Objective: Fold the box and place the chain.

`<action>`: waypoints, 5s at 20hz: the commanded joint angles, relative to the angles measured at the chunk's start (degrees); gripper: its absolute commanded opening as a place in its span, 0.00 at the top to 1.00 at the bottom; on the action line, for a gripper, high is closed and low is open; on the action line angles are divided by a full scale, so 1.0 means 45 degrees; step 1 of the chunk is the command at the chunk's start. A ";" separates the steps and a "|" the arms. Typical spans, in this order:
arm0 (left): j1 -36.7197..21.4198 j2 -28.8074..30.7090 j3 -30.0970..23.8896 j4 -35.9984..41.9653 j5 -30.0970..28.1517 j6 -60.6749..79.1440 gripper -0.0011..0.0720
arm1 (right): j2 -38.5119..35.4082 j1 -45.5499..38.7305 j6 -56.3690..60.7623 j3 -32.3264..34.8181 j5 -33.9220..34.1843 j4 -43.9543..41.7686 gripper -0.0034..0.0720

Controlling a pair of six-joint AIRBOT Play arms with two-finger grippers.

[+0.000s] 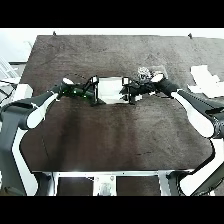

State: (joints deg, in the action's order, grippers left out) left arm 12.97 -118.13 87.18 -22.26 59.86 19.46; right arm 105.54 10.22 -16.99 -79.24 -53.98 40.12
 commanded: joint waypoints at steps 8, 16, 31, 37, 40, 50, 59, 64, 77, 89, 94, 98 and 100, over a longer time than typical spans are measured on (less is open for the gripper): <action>-0.0010 -0.0005 0.0000 0.0000 0.0000 0.0010 0.50 | -0.1953 -0.1224 0.4027 -0.0005 -0.1311 0.2370 0.93; -0.0010 -0.0005 0.0000 0.0000 0.0005 0.0010 0.50 | -0.2268 -0.3594 1.0652 -0.0005 -0.0131 0.2336 0.93; -0.0010 -0.0005 0.0000 0.0000 0.0189 0.0005 0.50 | 0.0563 -0.2331 1.4061 -0.0044 -0.0976 0.1258 0.93; -0.0010 -0.0005 0.0000 0.0000 0.0189 0.0005 0.50 | 0.0539 -0.1739 1.4100 -0.1370 -0.3201 0.1180 0.93; -0.0010 -0.0005 0.0000 0.0000 0.0189 0.0005 0.50 | 0.0534 -0.1758 1.4455 -0.2448 -0.3808 0.1156 0.93; -0.0010 -0.0005 0.0000 -0.0005 0.0185 0.0010 0.50 | 0.0559 -0.1379 1.4732 -0.3177 -0.5022 0.0466 0.46; -0.0010 -0.0005 0.0000 -0.0005 0.0185 0.0010 0.50 | 0.0947 -0.0777 1.4790 -0.3181 -0.5008 0.0991 0.35; -0.0010 -0.0005 0.0000 -0.0005 0.0189 0.0005 0.50 | 0.0947 -0.0559 1.5538 -0.3235 -0.4532 0.1005 0.35; -0.0010 -0.0005 0.0000 -0.0005 0.0287 0.0005 0.50 | 0.1025 0.0690 2.0128 -0.3405 -0.2531 0.4979 0.35; -0.0010 -0.0005 0.0000 0.0000 0.0282 0.0005 0.50 | 0.1025 0.2705 2.5029 -0.5231 -0.3497 1.0433 0.35; -0.0010 -0.0005 0.0000 0.0000 0.0282 0.0005 0.50 | 0.1098 0.3351 2.7355 -0.5236 -0.3526 1.1905 0.35; -0.0010 -0.0005 0.0000 0.0000 0.0282 0.0005 0.50 | 0.1418 0.3415 2.7739 -0.5231 -0.3585 1.2016 0.38; -0.0010 -0.0005 0.0000 0.0000 0.0282 0.0005 0.50 | 0.1593 0.3415 2.7739 -0.5231 -0.3653 1.2298 0.39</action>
State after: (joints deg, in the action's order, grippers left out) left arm 12.97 -118.17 87.15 -22.26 61.17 19.49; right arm 111.83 25.30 105.95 -102.72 -69.91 93.45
